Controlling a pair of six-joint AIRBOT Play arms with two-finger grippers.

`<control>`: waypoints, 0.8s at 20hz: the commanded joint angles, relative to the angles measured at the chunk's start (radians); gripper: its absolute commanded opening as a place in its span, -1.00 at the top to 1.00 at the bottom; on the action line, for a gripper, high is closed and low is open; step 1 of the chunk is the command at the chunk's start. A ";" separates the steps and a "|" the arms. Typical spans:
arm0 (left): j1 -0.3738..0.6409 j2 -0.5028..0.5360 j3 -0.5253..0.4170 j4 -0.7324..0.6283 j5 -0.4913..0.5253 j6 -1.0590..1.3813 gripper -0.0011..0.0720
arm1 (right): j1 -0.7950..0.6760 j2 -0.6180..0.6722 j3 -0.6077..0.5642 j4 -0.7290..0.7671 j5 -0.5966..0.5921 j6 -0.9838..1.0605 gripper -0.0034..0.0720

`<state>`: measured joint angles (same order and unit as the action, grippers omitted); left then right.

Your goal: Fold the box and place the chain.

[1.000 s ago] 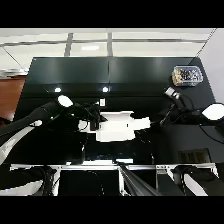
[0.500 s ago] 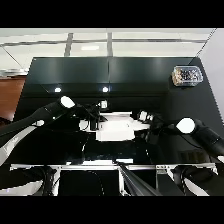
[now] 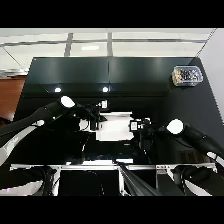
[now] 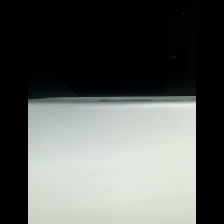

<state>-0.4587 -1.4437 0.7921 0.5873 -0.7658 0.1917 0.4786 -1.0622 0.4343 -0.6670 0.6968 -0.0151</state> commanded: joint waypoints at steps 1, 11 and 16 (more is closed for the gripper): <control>-0.001 0.000 0.001 0.000 -0.001 -0.001 0.90 | 0.051 -0.026 0.008 0.076 -0.113 -0.033 -0.83; -0.001 0.000 0.001 0.000 -0.002 -0.001 0.90 | -0.090 -0.025 0.141 -0.014 -0.060 -0.066 -0.83; 0.000 0.000 0.001 0.000 -0.022 -0.001 0.90 | -0.137 -0.040 0.150 0.096 -0.024 -0.164 -0.83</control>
